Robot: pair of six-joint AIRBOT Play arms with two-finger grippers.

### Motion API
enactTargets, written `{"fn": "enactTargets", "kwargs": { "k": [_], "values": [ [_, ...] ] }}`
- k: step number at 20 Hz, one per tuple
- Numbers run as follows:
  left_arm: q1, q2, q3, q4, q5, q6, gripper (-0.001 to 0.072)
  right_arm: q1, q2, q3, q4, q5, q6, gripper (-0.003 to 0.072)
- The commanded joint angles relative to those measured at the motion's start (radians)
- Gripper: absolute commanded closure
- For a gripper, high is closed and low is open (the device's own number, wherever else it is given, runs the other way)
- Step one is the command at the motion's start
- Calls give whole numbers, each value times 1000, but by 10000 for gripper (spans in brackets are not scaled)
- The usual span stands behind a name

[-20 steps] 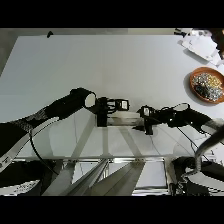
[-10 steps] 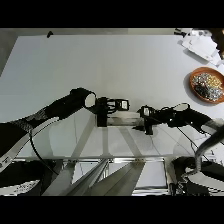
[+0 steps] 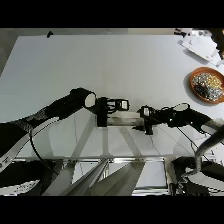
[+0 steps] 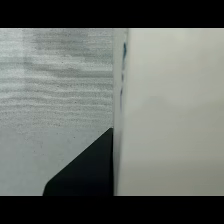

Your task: Fold the box and place the chain.

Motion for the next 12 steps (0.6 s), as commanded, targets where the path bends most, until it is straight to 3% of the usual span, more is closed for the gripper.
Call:
{"fn": "enactTargets", "kwargs": {
  "k": [1,12],
  "values": [
    [0,0,0,0,0,0,697,1,0,0,-1,1,0,269],
    [0,1,0,1,-29,0,697,1,0,0,-1,1,0,269]
  ]
}}
